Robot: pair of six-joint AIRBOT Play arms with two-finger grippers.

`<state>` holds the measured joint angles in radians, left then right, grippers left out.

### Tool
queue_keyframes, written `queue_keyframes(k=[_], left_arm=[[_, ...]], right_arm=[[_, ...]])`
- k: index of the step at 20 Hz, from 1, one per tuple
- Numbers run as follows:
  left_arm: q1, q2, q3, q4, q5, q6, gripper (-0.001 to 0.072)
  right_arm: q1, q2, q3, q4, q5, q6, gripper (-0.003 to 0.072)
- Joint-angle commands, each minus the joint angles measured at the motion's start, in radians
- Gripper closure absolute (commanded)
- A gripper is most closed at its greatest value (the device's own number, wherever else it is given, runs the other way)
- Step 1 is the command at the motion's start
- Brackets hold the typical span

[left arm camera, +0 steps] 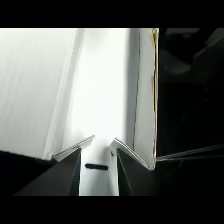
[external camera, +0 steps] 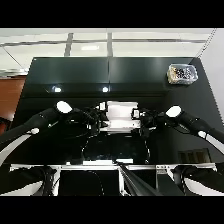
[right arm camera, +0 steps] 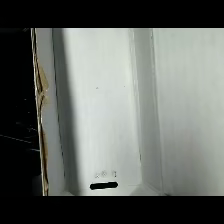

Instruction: Fold the box and place the chain.

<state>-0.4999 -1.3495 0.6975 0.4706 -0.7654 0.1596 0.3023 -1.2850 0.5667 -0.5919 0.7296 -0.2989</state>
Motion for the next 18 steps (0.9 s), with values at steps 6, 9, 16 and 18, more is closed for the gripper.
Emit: queue_keyframes(k=[6, 9, 16, 18], left_arm=[[-0.031, -0.041, 0.006, -0.064, 0.030, -0.014, 0.0561], [-0.031, -0.041, 0.006, -0.061, 0.029, -0.013, 0.0406], [-0.002, -0.012, 0.021, 0.055, -0.018, -0.167, 0.0682], [0.054, 0.041, 0.052, 0.187, -0.098, -0.408, 0.0684]], right_arm=[[0.001, 0.000, 0.000, 0.000, 0.000, 0.000, 0.0496], [0.001, 0.000, 0.000, 0.000, 0.000, 0.000, 0.0497], [0.001, 0.000, 0.000, 0.000, 0.000, 0.000, 0.0496], [0.001, 0.000, 0.000, 0.000, 0.000, 0.000, 0.0496]])
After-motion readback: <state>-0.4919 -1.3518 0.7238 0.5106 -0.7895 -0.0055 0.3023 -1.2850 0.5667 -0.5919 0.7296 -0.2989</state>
